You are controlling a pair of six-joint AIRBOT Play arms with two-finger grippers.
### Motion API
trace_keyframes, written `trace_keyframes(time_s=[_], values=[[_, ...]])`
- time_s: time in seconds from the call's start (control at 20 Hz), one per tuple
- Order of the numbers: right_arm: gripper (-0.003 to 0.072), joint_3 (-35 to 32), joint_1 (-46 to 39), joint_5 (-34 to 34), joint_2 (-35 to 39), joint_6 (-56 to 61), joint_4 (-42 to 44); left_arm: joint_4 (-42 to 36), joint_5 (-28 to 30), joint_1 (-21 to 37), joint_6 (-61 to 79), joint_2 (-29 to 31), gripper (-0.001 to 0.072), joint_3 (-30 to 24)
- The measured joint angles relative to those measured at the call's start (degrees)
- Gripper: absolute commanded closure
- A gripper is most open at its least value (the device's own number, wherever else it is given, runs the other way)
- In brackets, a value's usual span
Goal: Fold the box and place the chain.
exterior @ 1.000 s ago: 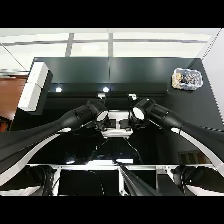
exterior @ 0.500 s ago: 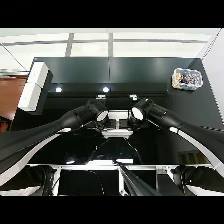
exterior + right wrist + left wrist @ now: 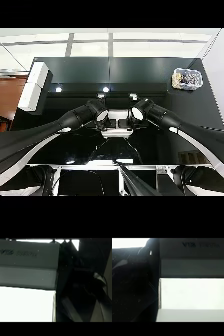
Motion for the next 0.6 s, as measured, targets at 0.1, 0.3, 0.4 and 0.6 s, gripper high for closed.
trace_keyframes(time_s=[0.1, 0.3, 0.4, 0.6], values=[[0.0233, 0.00, -0.07, -0.55, 0.20, -0.35, -0.09, 0.11, 0.15, 0.00, 0.20, 0.00, 0.0682, 0.00], [0.0233, 1.29, -0.42, 1.27, 1.95, -1.31, 0.15, 0.09, 0.11, 0.00, 0.20, -0.02, 0.0682, 0.00], [0.0237, 2.47, -0.72, 3.21, 4.17, -3.39, 0.28, 0.09, 0.11, 0.00, 0.17, -0.02, 0.0682, 0.00], [0.0237, 3.93, -2.67, 7.89, 12.33, -7.43, -5.18, 0.09, 0.09, 0.00, 0.15, -0.02, 0.0682, 0.00]])
